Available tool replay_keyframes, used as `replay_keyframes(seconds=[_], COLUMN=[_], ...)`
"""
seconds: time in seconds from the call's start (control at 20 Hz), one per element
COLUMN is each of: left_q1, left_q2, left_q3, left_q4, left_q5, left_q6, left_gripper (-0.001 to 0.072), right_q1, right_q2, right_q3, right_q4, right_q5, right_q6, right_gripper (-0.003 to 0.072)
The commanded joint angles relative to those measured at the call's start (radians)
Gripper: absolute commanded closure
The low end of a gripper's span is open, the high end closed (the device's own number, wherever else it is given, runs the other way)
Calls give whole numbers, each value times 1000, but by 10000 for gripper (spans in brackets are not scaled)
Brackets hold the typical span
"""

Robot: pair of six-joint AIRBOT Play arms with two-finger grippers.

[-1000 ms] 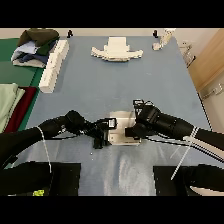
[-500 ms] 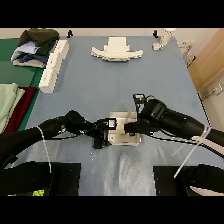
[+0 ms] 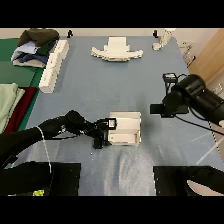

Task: Fold the box.

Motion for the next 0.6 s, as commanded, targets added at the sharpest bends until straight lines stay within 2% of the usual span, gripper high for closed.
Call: replay_keyframes(seconds=[0.0,0.05,0.15,0.2,0.35,0.55], left_q1=[0,0,0,0,0,0], left_q2=[-1,-1,-1,-1,-1,-1], left_q3=[1,1,1,1,1,1], left_q4=[0,0,0,0,0,0], left_q5=[0,0,0,0,0,0], left_q6=[0,0,0,0,0,0], left_gripper=[210,211,210,210,211,210], right_q1=[-288,-354,-446,-465,-436,-316], right_q2=[-88,-130,-225,-274,-377,-397], right_q3=[2,3,6,9,14,14], right_q4=[438,645,1010,1122,1223,1224], right_q5=[183,196,145,89,-56,-202], right_q6=[-416,-558,-841,-929,-1043,-1144], right_gripper=[681,681,681,681,681,681])
